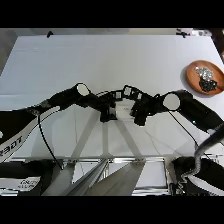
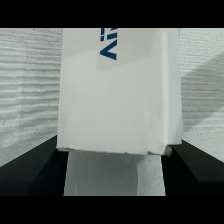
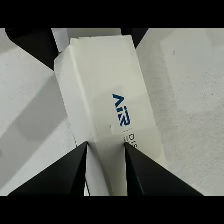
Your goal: Fold the box and place the chain.
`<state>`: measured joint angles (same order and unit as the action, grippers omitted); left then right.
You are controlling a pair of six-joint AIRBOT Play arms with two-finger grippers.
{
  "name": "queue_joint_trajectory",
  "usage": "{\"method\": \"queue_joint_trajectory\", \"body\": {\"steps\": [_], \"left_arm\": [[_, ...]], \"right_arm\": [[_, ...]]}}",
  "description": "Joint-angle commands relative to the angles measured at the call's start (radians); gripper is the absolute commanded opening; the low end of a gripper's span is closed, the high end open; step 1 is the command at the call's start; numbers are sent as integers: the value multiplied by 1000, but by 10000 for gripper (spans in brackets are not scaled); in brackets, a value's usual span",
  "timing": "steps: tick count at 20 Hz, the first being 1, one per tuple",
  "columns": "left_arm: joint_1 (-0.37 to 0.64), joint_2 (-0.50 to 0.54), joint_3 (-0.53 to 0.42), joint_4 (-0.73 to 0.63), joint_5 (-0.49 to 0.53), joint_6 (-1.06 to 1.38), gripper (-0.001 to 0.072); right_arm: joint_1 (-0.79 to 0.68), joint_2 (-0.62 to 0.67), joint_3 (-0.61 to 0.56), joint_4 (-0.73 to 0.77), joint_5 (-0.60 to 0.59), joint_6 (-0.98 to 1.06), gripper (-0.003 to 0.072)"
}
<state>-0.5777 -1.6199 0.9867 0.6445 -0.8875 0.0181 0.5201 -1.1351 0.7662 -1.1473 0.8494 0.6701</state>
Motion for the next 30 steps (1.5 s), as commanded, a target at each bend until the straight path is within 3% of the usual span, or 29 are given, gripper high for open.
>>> {"method": "queue_joint_trajectory", "body": {"steps": [1,30], "left_arm": [[1,1,0,-1,0,-1,495],[1,1,0,-1,0,-1,495]], "right_arm": [[1,1,-5,-4,-13,10,225],[8,51,-36,-23,-68,46,231]]}}
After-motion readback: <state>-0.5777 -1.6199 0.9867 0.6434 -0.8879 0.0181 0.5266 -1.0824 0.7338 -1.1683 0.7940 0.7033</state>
